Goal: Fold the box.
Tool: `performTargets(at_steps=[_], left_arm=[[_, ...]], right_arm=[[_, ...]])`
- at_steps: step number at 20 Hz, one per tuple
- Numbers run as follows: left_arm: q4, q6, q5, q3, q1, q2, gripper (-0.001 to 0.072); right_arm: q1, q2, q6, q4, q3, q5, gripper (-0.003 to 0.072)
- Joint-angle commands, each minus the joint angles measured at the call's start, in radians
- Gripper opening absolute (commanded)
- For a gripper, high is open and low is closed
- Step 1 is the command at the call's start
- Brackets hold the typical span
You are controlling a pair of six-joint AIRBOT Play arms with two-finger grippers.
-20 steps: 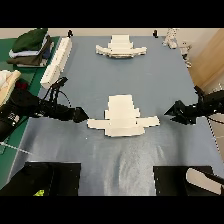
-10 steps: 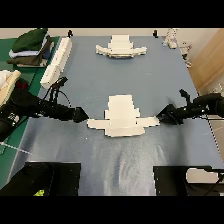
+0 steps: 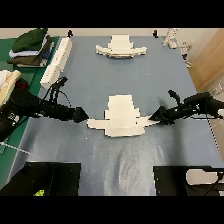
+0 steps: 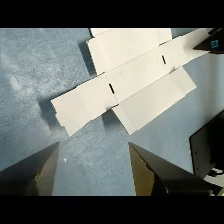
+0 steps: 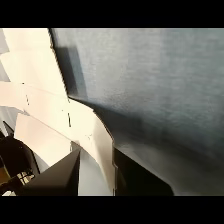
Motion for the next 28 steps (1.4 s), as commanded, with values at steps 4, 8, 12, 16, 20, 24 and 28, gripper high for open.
performTargets(at_steps=[4, 8, 12, 16, 20, 24, 28], left_arm=[[-0.014, 0.000, 0.051, 0.002, 0.001, -0.027, 0.0653], [-0.015, -0.002, 0.034, 0.072, 0.009, -0.175, 0.0515], [-0.019, 0.010, 0.051, 0.121, 0.045, -0.327, 0.0516], [-0.180, 0.169, 0.061, 0.129, 0.050, -0.494, 0.0516], [-0.378, 0.338, 0.043, 0.222, 0.048, -0.674, 0.0515], [-0.418, 0.417, -0.073, 0.347, 0.025, -0.834, 0.0515], [-0.372, 0.459, -0.248, 0.468, -0.037, -0.930, 0.0513]], right_arm=[[0.138, 0.005, -0.033, 0.034, -0.002, 0.092, 0.0005], [0.311, 0.179, -0.069, 0.031, -0.113, 0.249, 0.0004], [0.409, 0.419, -0.016, 0.030, -0.282, 0.425, 0.0003], [0.435, 0.501, 0.040, 0.030, -0.330, 0.433, 0.0003], [0.435, 0.502, 0.055, 0.032, -0.329, 0.429, 0.0004], [0.435, 0.502, 0.065, 0.033, -0.329, 0.410, 0.0004], [0.434, 0.502, 0.066, 0.030, -0.329, 0.415, 0.0004]])
